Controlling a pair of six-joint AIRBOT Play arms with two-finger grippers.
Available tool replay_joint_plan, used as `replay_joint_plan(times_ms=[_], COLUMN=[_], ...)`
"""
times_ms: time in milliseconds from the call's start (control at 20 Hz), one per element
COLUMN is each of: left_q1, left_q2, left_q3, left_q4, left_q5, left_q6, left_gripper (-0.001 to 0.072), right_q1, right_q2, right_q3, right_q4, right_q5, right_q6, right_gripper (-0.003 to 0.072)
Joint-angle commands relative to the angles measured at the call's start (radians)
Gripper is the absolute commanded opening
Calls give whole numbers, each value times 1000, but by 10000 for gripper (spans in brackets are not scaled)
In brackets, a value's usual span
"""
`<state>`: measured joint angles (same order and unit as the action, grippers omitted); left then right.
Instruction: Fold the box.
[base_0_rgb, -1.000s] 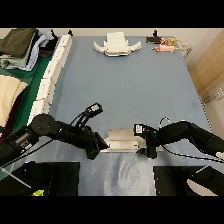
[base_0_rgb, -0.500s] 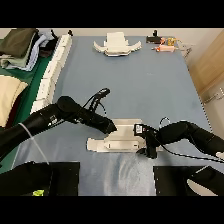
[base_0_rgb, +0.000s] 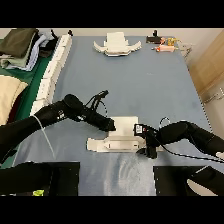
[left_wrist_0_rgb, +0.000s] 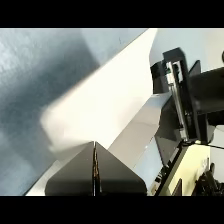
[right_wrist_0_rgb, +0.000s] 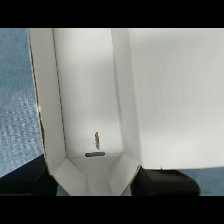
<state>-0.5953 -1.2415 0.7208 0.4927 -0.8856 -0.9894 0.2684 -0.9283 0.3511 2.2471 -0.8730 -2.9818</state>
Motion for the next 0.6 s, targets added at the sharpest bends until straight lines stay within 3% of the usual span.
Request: replay_joint_plan(times_ms=[0, 400, 550], left_q1=[-26, -26, -19], left_q2=[-66, -87, -26], left_q3=[1, 3, 3], left_q4=[1, 1, 2], left_q5=[-24, -27, -35], left_q6=[-21, -16, 34], left_gripper=[12, 11, 10], right_q1=[0, 0, 0], right_q2=[1, 1, 1], right_q3=[1, 1, 1], right_q4=[0, 0, 0], right_q5=[0, 0, 0], right_q6=[0, 0, 0], right_gripper=[536, 537, 537])
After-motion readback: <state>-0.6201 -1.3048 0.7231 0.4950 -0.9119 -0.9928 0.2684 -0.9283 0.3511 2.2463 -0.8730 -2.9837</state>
